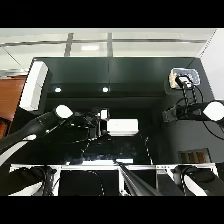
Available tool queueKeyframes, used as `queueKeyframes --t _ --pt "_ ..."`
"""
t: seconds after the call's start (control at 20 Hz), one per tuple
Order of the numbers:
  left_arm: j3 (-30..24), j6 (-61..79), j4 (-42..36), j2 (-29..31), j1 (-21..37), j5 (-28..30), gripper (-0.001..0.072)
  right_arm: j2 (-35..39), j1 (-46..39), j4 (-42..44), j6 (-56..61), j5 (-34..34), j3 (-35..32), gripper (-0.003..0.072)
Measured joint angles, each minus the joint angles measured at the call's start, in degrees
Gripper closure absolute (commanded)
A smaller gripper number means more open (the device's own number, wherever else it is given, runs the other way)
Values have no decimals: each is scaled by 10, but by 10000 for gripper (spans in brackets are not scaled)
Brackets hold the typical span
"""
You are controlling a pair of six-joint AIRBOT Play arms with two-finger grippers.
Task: Fold the box and place the chain.
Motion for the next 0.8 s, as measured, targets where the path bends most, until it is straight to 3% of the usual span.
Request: queueKeyframes --t 0.2,0.35,0.5,0.7,0.8 --pt "1 -138 80 92 1 -17 -1 0 0 -2 4 9 0 674" --pt "21 -245 108 109 -5 -27 -1 0 0 -2 4 -5 0 674" --pt "71 -308 120 67 -31 -34 0 0 0 -10 6 -23 0 674" --pt "163 -354 124 -34 -69 -34 0 0 -6 -22 6 -32 0 674" --pt "204 -364 127 -79 -80 -63 -1 0 -16 -27 6 -33 0 674"
